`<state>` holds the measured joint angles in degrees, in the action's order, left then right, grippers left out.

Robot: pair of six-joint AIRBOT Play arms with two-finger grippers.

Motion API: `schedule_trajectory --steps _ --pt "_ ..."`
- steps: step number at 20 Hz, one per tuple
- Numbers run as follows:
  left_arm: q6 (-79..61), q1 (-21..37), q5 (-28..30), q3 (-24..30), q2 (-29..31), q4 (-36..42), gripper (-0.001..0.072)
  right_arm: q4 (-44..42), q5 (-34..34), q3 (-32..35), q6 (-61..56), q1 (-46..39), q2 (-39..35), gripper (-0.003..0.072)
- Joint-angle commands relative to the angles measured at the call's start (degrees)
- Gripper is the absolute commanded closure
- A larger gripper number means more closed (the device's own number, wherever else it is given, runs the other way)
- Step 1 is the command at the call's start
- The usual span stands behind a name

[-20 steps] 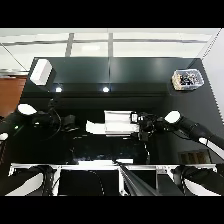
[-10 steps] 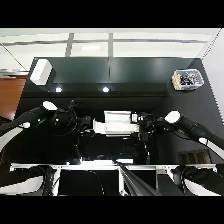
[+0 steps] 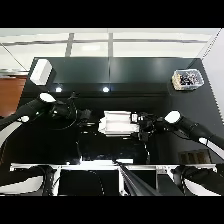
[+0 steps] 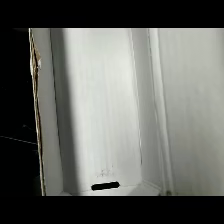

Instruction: Fold the box and place the chain.

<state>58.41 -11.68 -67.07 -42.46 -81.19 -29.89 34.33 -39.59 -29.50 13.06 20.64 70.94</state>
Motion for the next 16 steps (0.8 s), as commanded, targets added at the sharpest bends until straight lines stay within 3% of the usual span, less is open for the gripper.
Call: schedule_trajectory --steps 1,11,13,16 --pt "-0.35 -2.58 -0.79 -1.42 0.0 0.24 0.0089 -0.02 0.0 0.04 0.0 0.07 0.0 0.0196" --pt "6.14 -8.26 4.63 -5.2 0.02 -0.66 0.0094 -0.02 0.0 0.04 0.0 0.07 0.0 0.0196" --pt "10.34 -9.73 5.16 -6.62 0.02 -4.37 0.0222 -0.02 0.0 0.04 0.0 0.07 0.0 0.0196" --pt "14.12 -11.61 5.18 -7.67 0.02 -8.37 0.0224 -0.02 0.0 0.04 0.0 0.07 0.0 0.0196"
